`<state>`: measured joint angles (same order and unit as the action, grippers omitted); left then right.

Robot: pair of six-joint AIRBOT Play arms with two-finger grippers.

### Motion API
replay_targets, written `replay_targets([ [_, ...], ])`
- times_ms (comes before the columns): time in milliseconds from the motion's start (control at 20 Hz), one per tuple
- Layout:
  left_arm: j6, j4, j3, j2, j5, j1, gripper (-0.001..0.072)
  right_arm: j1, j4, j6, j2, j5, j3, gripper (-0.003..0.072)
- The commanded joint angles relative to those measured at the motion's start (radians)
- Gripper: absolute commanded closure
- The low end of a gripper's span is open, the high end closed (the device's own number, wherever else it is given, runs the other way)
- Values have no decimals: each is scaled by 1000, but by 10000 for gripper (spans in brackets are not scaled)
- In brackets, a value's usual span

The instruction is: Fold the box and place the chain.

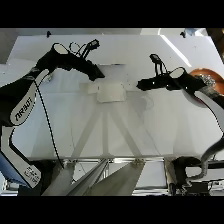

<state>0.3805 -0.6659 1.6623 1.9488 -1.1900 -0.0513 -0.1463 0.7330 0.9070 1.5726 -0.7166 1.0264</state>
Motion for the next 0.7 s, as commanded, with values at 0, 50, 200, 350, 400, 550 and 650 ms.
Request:
replay_targets([
  [0, 0, 1, 0, 0, 5, 0, 699, -1, 0, 0, 0, 0, 1, 671],
  [50, 0, 1, 0, 0, 6, 0, 699, -1, 0, 0, 0, 0, 1, 671],
  [200, 0, 1, 0, 0, 11, 0, 700, -1, 0, 0, 0, 0, 1, 670],
  [350, 0, 1, 0, 0, 10, 0, 702, -1, 0, 0, 0, 18, 1, 358],
  [400, 0, 1, 0, -1, 8, 0, 702, -1, 0, 0, -2, 20, 1, 194],
  [550, -23, 0, 0, -1, 3, 0, 704, -1, 18, 0, -24, 31, 1, 163],
  [650, -23, 0, 0, -2, -17, 0, 705, -1, 87, 0, -55, 39, 3, 163],
])
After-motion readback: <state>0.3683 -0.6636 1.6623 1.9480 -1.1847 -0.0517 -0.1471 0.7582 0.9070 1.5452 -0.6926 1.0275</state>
